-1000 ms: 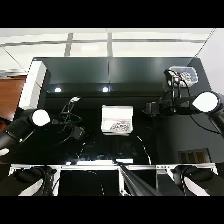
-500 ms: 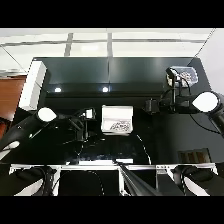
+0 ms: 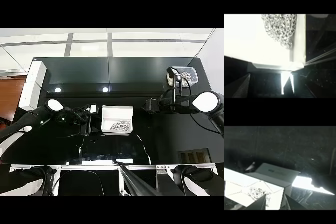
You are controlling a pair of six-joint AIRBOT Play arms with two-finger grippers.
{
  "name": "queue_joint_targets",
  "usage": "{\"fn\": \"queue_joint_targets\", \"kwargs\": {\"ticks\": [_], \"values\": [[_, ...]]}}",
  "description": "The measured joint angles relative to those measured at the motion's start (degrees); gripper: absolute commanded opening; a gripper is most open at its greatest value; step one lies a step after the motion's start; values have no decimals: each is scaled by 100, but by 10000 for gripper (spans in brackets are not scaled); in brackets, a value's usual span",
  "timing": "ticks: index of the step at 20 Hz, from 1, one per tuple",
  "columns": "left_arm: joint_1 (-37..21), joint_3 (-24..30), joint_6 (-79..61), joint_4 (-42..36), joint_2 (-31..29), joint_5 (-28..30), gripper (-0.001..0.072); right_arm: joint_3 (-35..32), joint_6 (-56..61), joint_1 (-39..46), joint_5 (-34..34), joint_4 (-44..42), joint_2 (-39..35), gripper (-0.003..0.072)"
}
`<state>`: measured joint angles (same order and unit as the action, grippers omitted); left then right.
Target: Fold the box and place the chain.
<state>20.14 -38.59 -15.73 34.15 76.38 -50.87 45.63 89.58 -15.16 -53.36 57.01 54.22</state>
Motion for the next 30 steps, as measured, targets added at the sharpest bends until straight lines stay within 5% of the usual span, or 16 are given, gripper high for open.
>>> {"fn": "queue_joint_targets", "kwargs": {"ticks": [21, 23, 26, 28, 30], "values": [[461, -195, 179, 15, 321, 306, 717, 0, -2, 0, 251, 9, 0, 281], [525, -199, 197, 59, 326, 332, 666, 0, -2, 0, 330, 15, 2, 281], [614, -201, 197, 98, 326, 358, 466, 0, 35, 0, 647, 17, 48, 285], [645, -203, 201, 109, 326, 376, 397, 0, 79, 0, 946, -13, 186, 716], [660, -203, 216, 118, 326, 385, 397, 0, 83, -17, 1207, -138, 400, 716]]}}
